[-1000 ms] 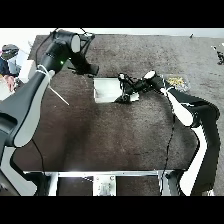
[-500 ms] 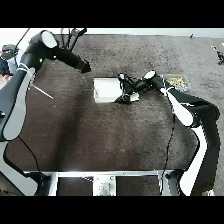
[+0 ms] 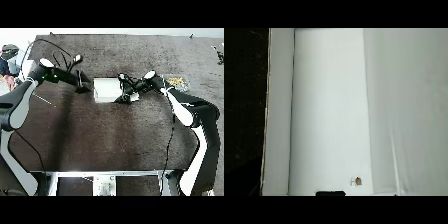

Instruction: Fold the box and place the chain.

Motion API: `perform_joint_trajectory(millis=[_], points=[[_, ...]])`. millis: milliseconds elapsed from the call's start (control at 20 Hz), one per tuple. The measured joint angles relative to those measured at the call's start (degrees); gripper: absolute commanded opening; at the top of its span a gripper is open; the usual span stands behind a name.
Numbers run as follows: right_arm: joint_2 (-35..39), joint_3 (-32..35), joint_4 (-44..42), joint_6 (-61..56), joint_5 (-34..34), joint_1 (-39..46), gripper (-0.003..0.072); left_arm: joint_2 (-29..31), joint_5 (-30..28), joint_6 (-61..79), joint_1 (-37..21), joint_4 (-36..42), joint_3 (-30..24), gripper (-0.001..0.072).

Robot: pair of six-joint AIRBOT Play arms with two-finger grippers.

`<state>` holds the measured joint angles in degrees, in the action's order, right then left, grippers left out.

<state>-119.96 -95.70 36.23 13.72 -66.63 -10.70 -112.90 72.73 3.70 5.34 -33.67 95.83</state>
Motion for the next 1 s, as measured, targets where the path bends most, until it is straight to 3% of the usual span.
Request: perform_joint_trajectory(millis=[400,1000], points=[[0.00,0.00,-0.02,0.00,0.00,0.00,0.0491,-5.22,2.12,14.10,-0.04,2.16,-1.09,0.0720],[0.00,0.00,0.02,0.04,-0.02,0.00,0.0491,-8.24,3.23,19.04,1.97,6.05,-1.11,0.0720]])
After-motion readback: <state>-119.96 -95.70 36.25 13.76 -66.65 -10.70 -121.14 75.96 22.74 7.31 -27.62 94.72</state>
